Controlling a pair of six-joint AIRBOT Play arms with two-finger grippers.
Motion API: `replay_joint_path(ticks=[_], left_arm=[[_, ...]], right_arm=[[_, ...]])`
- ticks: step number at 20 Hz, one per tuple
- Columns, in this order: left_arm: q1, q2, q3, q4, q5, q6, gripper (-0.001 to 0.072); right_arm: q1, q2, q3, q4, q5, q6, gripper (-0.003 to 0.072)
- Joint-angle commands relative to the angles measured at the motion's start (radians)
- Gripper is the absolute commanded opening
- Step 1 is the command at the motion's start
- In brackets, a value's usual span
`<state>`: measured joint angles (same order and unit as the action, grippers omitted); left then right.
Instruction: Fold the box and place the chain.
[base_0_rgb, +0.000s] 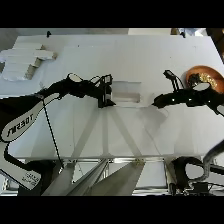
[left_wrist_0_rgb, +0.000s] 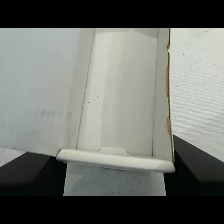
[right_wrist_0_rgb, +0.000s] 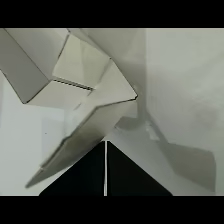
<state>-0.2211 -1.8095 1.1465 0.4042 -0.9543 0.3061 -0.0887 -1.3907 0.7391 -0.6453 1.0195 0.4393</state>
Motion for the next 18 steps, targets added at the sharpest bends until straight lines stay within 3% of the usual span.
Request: replay_joint_path(ticks=[1,2,3,4,5,11,14,18], left_arm=[[0.001,0.001,0.000,0.000,0.000,0.000,0.0277],[0.001,0.001,0.000,0.000,0.000,0.000,0.0277],[0.001,0.001,0.000,0.000,0.000,0.000,0.0277],[0.001,0.001,0.000,0.000,0.000,0.000,0.0277],[0.001,0.001,0.000,0.000,0.000,0.000,0.0277],[0.001,0.001,0.000,0.000,0.000,0.000,0.0277],[0.001,0.001,0.000,0.000,0.000,0.000,0.0277],[0.001,0.001,0.000,0.000,0.000,0.000,0.0277]], right_arm=[[0.038,-0.006,-0.001,0.066,0.019,0.035,0.0017],[0.037,-0.006,-0.001,0.088,0.029,0.035,0.0025],[0.038,-0.006,-0.001,0.110,0.040,0.035,0.0107],[0.038,-0.006,-0.001,0.131,0.042,0.035,0.0247],[0.038,-0.006,-0.001,0.150,0.040,0.035,0.0306],[0.038,-0.006,-0.001,0.242,-0.030,0.035,0.0321],[0.045,-0.006,-0.001,0.248,-0.080,0.035,0.0419],[0.134,-0.006,-0.001,0.246,-0.194,0.035,0.0441]])
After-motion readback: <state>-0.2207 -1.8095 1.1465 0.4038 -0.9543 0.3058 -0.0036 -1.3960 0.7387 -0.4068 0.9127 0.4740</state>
